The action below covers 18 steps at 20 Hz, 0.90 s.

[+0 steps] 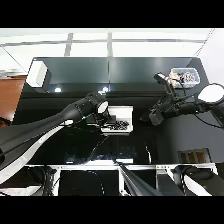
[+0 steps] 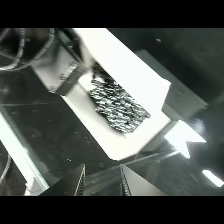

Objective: Fold the box and place the chain.

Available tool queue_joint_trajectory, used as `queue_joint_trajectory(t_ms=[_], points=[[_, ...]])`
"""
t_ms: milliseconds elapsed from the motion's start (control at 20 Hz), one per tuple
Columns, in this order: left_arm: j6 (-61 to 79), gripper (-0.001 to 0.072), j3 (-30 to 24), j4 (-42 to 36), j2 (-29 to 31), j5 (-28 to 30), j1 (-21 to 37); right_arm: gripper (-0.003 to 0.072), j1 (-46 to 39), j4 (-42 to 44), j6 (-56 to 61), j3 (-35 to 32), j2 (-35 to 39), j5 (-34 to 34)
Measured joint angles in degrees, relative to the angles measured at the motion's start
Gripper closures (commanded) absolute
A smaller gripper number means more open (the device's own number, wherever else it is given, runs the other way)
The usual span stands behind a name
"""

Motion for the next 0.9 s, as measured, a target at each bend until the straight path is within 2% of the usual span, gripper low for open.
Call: queue_joint_trajectory(t_ms=[100,150,200,250,300,450,600,750,900], points=[[0.13,0.0680,0.13,-0.44,0.00,0.02,-0.04,0.0418,-0.87,-0.68,-0.13,0.17,0.22,0.72],[0.15,0.0645,0.35,-0.72,0.00,0.09,-0.07,0.0418,-1.11,-0.72,-0.13,0.22,0.31,0.81],[0.24,0.0429,0.74,-0.98,0.04,0.31,-0.09,0.0418,-1.29,-0.90,-0.13,0.26,0.35,0.98],[0.37,0.0061,1.20,-1.16,0.15,0.48,-0.11,0.0418,-1.40,-1.11,-0.15,0.26,0.42,1.18],[0.37,0.0003,1.66,-1.14,0.39,0.46,-0.20,0.0418,-1.53,-1.09,-0.13,0.26,0.44,1.62],[1.55,0.0004,2.40,0.50,2.78,-0.11,-0.87,0.0418,-1.70,-1.16,-0.11,0.26,0.44,2.14],[4.20,0.0003,1.60,5.01,8.20,-0.72,-1.90,0.0418,-1.75,-1.25,-0.07,0.26,0.46,2.45],[5.95,0.0003,-3.32,12.48,16.13,-1.92,-0.57,0.0418,-1.75,-1.33,0.02,0.26,0.46,2.51],[9.33,0.0003,-11.50,15.78,25.05,0.92,6.80,0.0418,-1.75,-1.88,0.02,0.26,0.46,3.45]])
